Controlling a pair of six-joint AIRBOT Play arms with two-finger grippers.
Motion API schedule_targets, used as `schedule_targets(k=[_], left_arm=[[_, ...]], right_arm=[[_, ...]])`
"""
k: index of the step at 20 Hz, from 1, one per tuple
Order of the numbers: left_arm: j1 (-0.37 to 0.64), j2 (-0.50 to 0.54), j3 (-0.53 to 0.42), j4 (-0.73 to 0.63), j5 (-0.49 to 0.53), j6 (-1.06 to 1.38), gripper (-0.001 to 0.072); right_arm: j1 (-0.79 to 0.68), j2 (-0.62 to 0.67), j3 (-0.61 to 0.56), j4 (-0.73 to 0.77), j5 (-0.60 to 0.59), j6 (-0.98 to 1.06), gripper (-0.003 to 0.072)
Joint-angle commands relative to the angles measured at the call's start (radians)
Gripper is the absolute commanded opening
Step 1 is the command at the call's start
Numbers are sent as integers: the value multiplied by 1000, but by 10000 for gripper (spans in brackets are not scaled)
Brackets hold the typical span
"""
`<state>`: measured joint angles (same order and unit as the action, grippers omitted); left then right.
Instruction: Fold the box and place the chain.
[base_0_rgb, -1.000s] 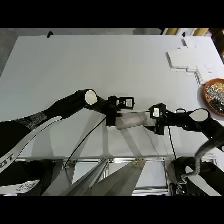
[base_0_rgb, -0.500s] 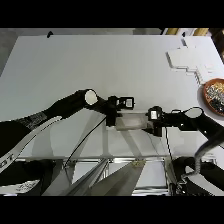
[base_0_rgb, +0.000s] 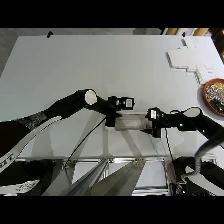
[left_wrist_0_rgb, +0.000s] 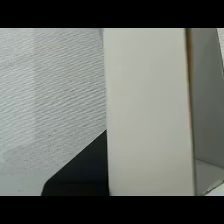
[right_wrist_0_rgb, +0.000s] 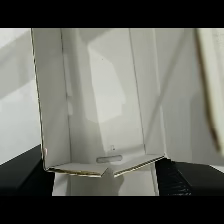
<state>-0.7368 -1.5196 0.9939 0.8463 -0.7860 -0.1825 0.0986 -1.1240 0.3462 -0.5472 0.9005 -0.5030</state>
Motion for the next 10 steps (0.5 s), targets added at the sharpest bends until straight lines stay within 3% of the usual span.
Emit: schedule_targets(k=[1,6,7,10], left_arm=[[0,0,0,0,3,0,12],[0,0,0,0,3,-1,12],[0,0,0,0,3,0,12],[0,0,0,0,3,0,12]], right_arm=[[1,-25,-1,5,0,-4,573],[1,-64,-1,8,-3,-56,567],[1,-66,-1,8,-3,-56,519],[1,-67,-1,6,-7,-56,503]])
